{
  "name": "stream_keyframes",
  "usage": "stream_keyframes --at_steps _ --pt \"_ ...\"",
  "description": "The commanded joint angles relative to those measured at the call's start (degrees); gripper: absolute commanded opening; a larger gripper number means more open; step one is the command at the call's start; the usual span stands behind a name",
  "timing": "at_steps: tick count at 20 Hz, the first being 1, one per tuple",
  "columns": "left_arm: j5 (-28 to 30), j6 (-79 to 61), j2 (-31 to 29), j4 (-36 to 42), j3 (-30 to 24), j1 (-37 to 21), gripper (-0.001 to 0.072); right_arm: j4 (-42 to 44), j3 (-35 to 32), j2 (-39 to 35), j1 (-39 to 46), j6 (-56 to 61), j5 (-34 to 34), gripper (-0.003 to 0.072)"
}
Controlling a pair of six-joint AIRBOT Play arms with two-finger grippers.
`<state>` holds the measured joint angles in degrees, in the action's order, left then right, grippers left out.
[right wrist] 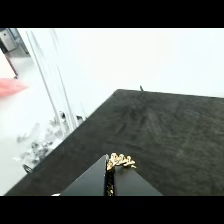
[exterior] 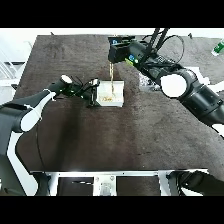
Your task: Fold the box and place the chain.
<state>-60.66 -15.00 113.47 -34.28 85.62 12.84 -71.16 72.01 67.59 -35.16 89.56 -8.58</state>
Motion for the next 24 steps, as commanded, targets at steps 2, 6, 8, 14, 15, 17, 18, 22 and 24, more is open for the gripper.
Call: stream_keyframes --at_steps 2,6,8,14,15,17,18,22,24 --pt "0.0 0.0 0.0 0.0 0.0 0.0 0.0623 -0.3 -0.6 4.0 1.8 -0.3 -5.9 0.0008" --pt "0.0 0.0 0.0 0.0 0.0 0.0 0.0623 -0.2 -4.7 10.3 3.2 0.2 -6.1 0.0008" --pt "0.0 0.0 0.0 0.0 0.0 0.0 0.0623 1.4 -4.5 11.3 3.2 0.6 -5.6 0.0008" --pt "0.0 0.0 0.0 0.0 0.0 0.0 0.0623 1.4 -3.3 11.4 3.6 -0.3 -10.6 0.0008" --pt "0.0 0.0 0.0 0.0 0.0 0.0 0.0623 1.4 -4.6 11.4 3.6 -0.3 -10.6 0.0008" --pt "0.0 0.0 0.0 0.0 0.0 0.0 0.0623 1.6 -4.1 11.1 3.9 -0.3 -10.5 0.0008" --pt "0.0 0.0 0.0 0.0 0.0 0.0 0.0623 1.5 -2.7 10.5 3.8 -0.3 -10.5 0.0008" --pt "0.0 0.0 0.0 0.0 0.0 0.0 0.0623 1.4 5.7 8.1 4.0 -4.9 -10.5 0.0008" --pt "0.0 0.0 0.0 0.0 0.0 0.0 0.0623 1.2 9.1 8.1 4.1 -6.9 -10.5 0.0009"
